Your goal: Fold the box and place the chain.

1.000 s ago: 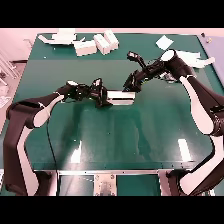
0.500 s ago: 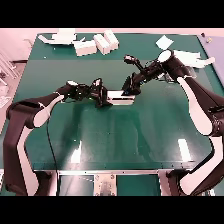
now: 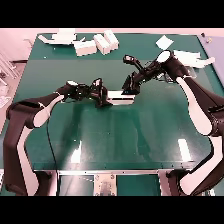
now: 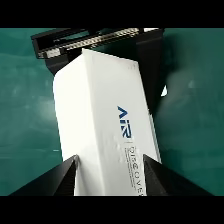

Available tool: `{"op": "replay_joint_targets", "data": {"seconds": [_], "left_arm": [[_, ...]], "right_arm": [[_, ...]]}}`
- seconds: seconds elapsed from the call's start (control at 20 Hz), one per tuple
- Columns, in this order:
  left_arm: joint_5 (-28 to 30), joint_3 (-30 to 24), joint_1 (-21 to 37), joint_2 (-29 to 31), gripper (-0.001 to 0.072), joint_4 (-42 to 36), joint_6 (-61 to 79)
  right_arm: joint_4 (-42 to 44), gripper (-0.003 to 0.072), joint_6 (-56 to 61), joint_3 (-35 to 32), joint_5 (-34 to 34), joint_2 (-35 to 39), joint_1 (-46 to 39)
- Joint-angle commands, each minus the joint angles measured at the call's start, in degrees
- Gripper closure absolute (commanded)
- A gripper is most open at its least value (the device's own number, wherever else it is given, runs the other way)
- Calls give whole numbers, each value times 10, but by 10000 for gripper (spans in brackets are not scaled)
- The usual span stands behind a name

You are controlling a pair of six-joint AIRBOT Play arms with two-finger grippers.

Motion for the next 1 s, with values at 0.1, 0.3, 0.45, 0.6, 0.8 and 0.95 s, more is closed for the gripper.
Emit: {"op": "replay_joint_targets", "data": {"seconds": [0.1, 0.3, 0.45, 0.6, 0.8, 0.95], "left_arm": [[0, 0, 0, 0, 425, 0, 0], [0, 0, 0, 0, 425, 0, 0], [0, 0, 0, 0, 425, 0, 0], [0, 0, 0, 0, 425, 0, 0], [0, 0, 0, 0, 425, 0, 0], [0, 0, 0, 0, 425, 0, 0]], "right_arm": [[0, 214, -1, 1, -46, 0, 1], [2, 225, 0, 3, -59, 1, 1], [12, 340, 0, 8, -58, 1, 0], [12, 332, 0, 8, -42, 1, 0], [12, 282, 7, 6, -3, 1, -1], [12, 270, 18, -3, -4, 1, -5]]}}
